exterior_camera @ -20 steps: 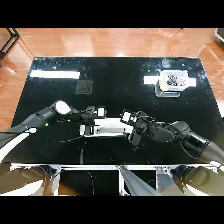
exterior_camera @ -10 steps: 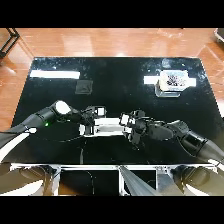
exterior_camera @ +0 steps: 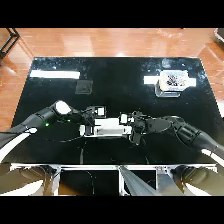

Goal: Fold the box and place the chain.

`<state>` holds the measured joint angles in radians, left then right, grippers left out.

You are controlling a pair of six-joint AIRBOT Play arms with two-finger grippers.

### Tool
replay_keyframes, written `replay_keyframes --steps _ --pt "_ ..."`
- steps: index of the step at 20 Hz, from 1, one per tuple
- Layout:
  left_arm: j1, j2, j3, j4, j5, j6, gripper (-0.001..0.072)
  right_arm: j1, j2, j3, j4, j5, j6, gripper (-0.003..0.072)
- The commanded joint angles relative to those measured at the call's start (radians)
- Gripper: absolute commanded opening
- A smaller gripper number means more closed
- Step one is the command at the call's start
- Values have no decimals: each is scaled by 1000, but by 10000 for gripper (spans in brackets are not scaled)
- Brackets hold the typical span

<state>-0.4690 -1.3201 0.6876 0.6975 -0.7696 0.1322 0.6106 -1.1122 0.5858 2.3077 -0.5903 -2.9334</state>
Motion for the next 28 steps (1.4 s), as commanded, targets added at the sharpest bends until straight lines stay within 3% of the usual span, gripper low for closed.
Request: replay_keyframes --steps 1,4,28 --pt "-3 0 1 -2 5 -9 25 -35 -70 48 52 -72 -53 696" --pt "-3 0 1 -2 6 -9 25 -60 -102 50 63 -110 -53 696" --pt "-3 0 1 -2 6 -10 26 -29 -200 50 57 -24 -53 696"
